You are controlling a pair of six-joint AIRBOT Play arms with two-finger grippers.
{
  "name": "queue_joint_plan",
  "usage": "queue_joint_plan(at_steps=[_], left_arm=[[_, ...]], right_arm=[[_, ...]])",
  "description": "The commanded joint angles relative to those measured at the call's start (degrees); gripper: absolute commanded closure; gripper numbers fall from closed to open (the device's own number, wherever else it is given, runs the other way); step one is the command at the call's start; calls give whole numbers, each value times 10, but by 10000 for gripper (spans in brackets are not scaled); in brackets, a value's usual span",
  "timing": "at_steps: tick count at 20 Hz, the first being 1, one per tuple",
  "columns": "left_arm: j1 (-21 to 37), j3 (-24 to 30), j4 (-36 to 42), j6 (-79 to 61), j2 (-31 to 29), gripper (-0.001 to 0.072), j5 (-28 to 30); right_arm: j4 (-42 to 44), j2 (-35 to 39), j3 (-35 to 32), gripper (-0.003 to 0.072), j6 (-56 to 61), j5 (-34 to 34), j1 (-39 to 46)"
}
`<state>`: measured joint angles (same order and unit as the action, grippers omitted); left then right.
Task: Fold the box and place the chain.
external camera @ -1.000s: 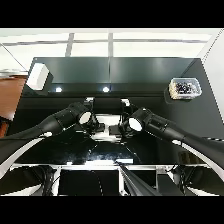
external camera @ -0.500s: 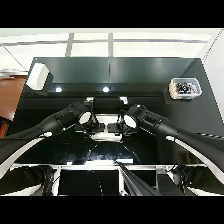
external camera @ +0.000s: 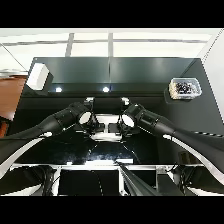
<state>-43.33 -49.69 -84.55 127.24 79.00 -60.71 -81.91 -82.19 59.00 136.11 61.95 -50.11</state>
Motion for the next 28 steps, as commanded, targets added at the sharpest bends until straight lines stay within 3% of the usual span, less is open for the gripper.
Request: queue_joint_plan(at_steps=[1,15,17,19,22,27,28], left_arm=[[0,0,0,0,0,683,2],[0,0,0,0,0,683,2],[0,0,0,0,0,682,2],[0,0,0,0,0,683,2],[0,0,0,0,0,683,1],[0,0,0,0,0,683,1],[0,0,0,0,0,683,1]], right_arm=[[0,-3,0,490,8,-1,0],[13,-24,0,491,15,-16,-4],[13,-24,0,512,15,-16,-4],[14,-24,1,605,12,-14,-4],[13,-24,1,661,11,-13,-7],[13,-24,2,655,11,-14,-7],[12,-24,5,600,11,-9,-7]])
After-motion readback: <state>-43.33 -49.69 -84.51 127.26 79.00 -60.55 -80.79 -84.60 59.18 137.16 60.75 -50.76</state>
